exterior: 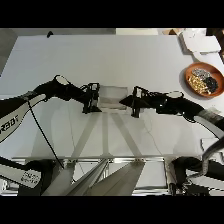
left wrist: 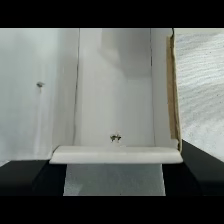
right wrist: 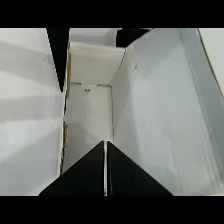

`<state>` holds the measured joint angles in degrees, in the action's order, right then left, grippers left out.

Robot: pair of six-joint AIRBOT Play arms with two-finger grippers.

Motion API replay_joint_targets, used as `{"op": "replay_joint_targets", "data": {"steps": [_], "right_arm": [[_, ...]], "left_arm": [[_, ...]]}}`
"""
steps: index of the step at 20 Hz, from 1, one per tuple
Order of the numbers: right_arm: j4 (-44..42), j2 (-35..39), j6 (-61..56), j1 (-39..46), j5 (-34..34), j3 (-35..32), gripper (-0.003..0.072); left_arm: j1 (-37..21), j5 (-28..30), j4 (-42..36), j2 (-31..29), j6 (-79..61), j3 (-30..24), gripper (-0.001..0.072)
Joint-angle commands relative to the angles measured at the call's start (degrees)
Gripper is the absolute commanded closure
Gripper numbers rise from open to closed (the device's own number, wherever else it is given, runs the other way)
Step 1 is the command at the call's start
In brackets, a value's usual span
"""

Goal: Fold the box and place the chain.

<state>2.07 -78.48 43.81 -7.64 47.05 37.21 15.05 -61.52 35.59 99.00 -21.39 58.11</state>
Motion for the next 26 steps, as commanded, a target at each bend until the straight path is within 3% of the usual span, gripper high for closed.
{"op": "replay_joint_targets", "data": {"steps": [1, 3, 5, 8, 10, 13, 17, 26], "right_arm": [[-0.8, 4.5, -0.5, 0.0, 0.9, 0.0, 0.0675], [-0.8, 10.6, -9.5, 0.3, -4.0, 0.0, 0.0675], [1.1, 17.2, -27.0, 2.8, -11.1, 0.0, 0.0675], [17.0, 25.6, -52.9, 10.2, -16.5, 0.0, 0.0675], [31.8, 27.6, -74.2, 16.3, -12.2, 0.0, 0.0675], [48.3, 25.6, -101.7, 22.2, 0.4, 0.0, 0.0677], [47.7, 17.4, -105.3, 22.8, 11.6, 0.0, 0.0679], [38.2, 0.7, -104.7, 18.6, 9.8, 0.0, 0.0681]], "left_arm": [[0.0, 0.0, 0.0, 0.0, 0.0, 0.0, 0.0484], [0.0, 0.0, 0.0, 0.0, 0.0, 0.0, 0.0484], [0.0, 0.0, 0.0, 0.0, 0.0, 0.0, 0.0484], [0.0, 0.0, 0.0, 0.0, 0.0, 0.0, 0.0484], [0.0, 0.0, 0.0, 0.0, 0.0, 0.0, 0.0484], [0.0, 0.0, 0.0, 0.0, 0.0, 0.0, 0.0484], [0.0, 0.0, 0.0, 0.0, 0.0, 0.0, 0.0484], [0.0, 0.0, 0.0, 0.0, 0.0, 0.0, 0.0484]]}}
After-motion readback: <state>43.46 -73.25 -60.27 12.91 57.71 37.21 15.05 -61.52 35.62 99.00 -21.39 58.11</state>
